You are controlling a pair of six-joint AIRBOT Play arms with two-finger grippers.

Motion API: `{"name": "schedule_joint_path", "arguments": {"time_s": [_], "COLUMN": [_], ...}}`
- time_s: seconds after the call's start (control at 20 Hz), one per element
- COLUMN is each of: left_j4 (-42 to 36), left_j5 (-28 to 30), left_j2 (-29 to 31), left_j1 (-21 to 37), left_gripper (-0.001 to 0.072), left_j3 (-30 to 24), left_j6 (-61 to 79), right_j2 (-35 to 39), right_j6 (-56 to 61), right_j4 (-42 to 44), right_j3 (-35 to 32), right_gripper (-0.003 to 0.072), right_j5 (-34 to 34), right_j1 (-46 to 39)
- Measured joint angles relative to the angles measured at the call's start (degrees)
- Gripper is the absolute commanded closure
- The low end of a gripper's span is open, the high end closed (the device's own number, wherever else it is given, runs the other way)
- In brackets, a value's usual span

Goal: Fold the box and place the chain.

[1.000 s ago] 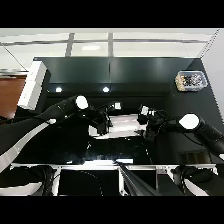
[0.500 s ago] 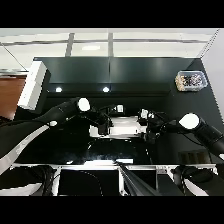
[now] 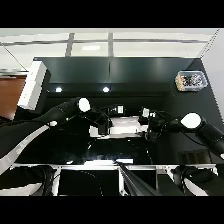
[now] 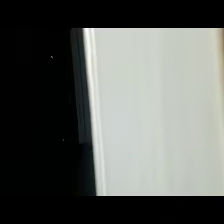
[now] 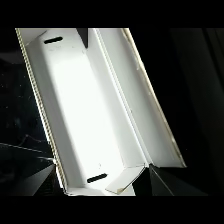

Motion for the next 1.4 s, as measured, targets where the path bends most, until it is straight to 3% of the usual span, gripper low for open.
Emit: {"name": "schedule_joint_path", "arguments": {"time_s": [0.6,0.8,1.0,1.4], "left_j4": [1.3,1.3,1.3,1.3], "left_j5": [-0.7,-0.7,-0.7,-0.6], "left_j2": [0.0,0.0,0.0,0.0], "left_j1": [0.0,0.0,0.0,0.0], "left_gripper": [0.0686,0.0686,0.0686,0.0686], "left_j3": [0.1,0.1,0.1,0.1], "left_j6": [0.1,0.1,0.1,0.0], "right_j2": [0.6,0.5,0.5,0.5], "right_j6": [0.2,7.1,12.6,15.1], "right_j4": [0.2,-8.3,-12.9,-7.1], "right_j3": [0.0,0.0,-0.6,-4.3], "right_gripper": [0.0014,0.0014,0.0014,0.0014], "right_j5": [2.6,2.8,8.3,11.0], "right_j1": [0.9,0.9,0.7,0.7]}}
